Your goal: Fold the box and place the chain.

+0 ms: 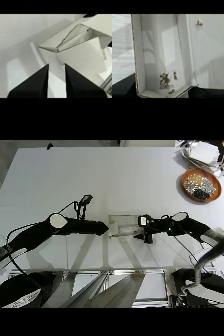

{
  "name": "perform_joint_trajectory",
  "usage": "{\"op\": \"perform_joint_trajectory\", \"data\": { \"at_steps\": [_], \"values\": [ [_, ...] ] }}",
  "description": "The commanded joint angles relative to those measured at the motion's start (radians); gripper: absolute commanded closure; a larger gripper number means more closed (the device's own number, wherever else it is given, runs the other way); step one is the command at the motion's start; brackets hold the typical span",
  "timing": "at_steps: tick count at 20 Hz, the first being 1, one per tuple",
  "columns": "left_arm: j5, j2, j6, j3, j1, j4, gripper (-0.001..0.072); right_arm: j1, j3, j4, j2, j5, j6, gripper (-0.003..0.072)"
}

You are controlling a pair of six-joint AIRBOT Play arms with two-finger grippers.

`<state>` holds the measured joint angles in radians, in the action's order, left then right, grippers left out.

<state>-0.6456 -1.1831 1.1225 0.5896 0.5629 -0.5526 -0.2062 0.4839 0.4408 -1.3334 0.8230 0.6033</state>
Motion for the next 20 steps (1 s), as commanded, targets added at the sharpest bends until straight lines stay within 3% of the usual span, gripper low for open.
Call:
{"op": "perform_joint_trajectory", "data": {
  "at_steps": [1, 6, 9, 11, 17, 20],
  "values": [
    [0.001, 0.0, 0.0, 0.019, 0.007, 0.003, 0.0419, 0.0, 0.0, 0.0, 0.0, 0.0, 0.0, 0.0249],
    [0.002, -0.004, 0.0, 0.019, 0.019, 0.002, 0.0413, 0.0, 0.0, 0.0, 0.0, 0.0, 0.0, 0.0249],
    [0.006, -0.034, 0.034, 0.021, 0.051, 0.002, 0.0313, 0.0, 0.0, 0.0, 0.0, 0.0, 0.0, 0.0249],
    [0.011, -0.056, 0.084, 0.034, 0.076, -0.016, 0.0313, 0.0, 0.0, 0.0, 0.0, 0.0, 0.0, 0.0249],
    [-0.006, -0.09, 0.282, 0.127, 0.095, -0.188, 0.0314, 0.0, 0.0, 0.0, 0.0, 0.0, 0.0, 0.0249],
    [-0.074, -0.119, 0.416, 0.182, 0.125, -0.333, 0.0314, 0.0, 0.0, 0.0, 0.0, 0.0, 0.0, 0.0249]
  ]
}}
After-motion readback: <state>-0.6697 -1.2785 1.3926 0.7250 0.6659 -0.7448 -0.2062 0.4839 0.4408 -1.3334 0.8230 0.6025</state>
